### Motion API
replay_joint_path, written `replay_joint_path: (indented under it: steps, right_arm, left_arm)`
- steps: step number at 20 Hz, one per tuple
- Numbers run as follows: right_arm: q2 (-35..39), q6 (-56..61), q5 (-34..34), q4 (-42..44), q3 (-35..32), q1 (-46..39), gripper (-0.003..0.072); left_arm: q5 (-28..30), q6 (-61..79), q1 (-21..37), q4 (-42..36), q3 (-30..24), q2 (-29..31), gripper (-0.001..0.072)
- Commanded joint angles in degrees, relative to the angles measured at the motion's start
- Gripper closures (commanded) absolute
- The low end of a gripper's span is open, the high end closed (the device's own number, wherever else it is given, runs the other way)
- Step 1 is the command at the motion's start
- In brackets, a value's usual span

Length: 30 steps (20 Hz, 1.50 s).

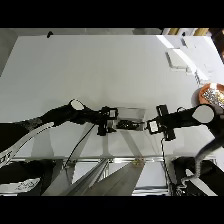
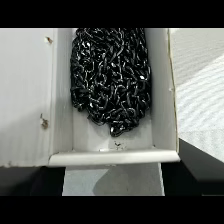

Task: Fold the box and place the chain.

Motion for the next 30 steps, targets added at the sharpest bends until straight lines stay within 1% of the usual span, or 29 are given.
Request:
replay_joint_path:
  steps: [1, 5, 8, 10, 14, 16, 18, 20, 21, 24, 26, 27, 28, 30]
  right_arm:
    - [1.1, 0.4, -7.5, 9.9, 0.0, 8.1, 0.0666]
    - [-0.2, 5.3, -20.2, 11.8, 0.0, 15.8, 0.0666]
    - [-2.6, 8.3, -26.1, 11.8, 0.0, 18.6, 0.0666]
    - [-4.9, 9.5, -27.2, 12.0, 0.0, 18.9, 0.0666]
    - [-10.1, 9.5, -26.8, 12.0, 0.0, 18.9, 0.0662]
    - [-11.0, 9.4, -26.6, 11.8, 0.0, 18.9, 0.0564]
    - [-9.8, 9.3, -25.1, 11.7, 0.0, 18.3, 0.0519]
    - [-7.1, 9.3, -21.6, 10.1, 0.0, 15.9, 0.0519]
    - [-5.2, 9.4, -18.9, 7.9, 0.0, 14.2, 0.052]
    - [-0.4, 9.4, -8.0, 2.1, 0.0, 7.3, 0.0524]
    - [0.2, 9.4, -1.8, -0.1, 0.0, 2.3, 0.0529]
    - [0.0, 9.4, -0.5, -1.1, 0.0, 0.3, 0.0543]
    - [-0.1, 9.1, -0.2, -2.4, -0.3, -1.5, 0.0573]
    - [-0.1, 7.1, -1.5, -4.0, -1.8, -4.0, 0.0572]
  left_arm:
    - [0.0, 0.0, 0.0, 0.0, 0.0, 0.0, 0.0437]
    - [0.0, 0.0, 0.0, 0.0, 0.0, 0.0, 0.0437]
    - [0.0, 0.0, 0.0, 0.0, 0.0, 0.0, 0.0437]
    - [0.0, 0.0, 0.0, 0.0, 0.0, 0.0, 0.0437]
    - [0.0, 0.0, 0.0, 0.0, 0.0, 0.0, 0.0437]
    - [0.0, 0.0, 0.0, 0.0, 0.0, 0.0, 0.0437]
    - [0.0, 0.0, 0.0, 0.0, 0.0, 0.0, 0.0437]
    - [0.0, 0.0, 0.0, 0.0, 0.0, 0.0, 0.0437]
    - [0.0, 0.0, 0.0, 0.0, 0.0, 0.0, 0.0437]
    - [0.0, 0.0, 0.0, 0.0, 0.0, 0.0, 0.0437]
    - [0.0, 0.0, 0.0, 0.0, 0.0, 0.0, 0.0437]
    - [0.0, 0.0, 0.0, 0.0, 0.0, 0.0, 0.0437]
    - [0.0, 0.0, 0.0, 0.0, 0.0, 0.0, 0.0437]
    - [0.0, 0.0, 0.0, 0.0, 0.0, 0.0, 0.0437]
